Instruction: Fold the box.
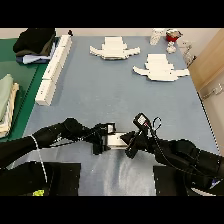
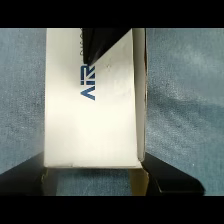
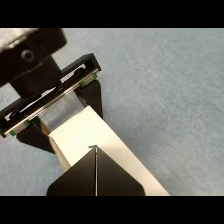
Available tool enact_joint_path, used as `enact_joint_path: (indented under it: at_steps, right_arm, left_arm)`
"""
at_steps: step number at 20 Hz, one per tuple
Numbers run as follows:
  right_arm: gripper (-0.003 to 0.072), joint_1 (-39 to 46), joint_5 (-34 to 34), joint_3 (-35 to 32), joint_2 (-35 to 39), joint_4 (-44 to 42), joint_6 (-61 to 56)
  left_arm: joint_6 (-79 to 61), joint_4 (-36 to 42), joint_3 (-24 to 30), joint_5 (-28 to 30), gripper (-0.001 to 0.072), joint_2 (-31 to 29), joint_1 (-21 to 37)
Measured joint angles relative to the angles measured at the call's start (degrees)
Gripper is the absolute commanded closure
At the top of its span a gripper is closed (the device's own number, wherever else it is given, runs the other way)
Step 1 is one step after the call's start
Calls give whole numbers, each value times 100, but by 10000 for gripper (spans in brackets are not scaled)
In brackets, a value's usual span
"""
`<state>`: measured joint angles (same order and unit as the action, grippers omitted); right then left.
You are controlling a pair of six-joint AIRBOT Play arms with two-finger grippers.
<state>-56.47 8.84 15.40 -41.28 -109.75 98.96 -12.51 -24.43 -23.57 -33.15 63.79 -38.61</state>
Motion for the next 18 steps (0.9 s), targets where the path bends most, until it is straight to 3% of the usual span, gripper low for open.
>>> enact_joint_path:
  at_steps: [18]
  right_arm:
    - [684,-632,-1010,-407,-476,-66,-444]
  left_arm:
    - [-13,-9,0,7,176,0,0]
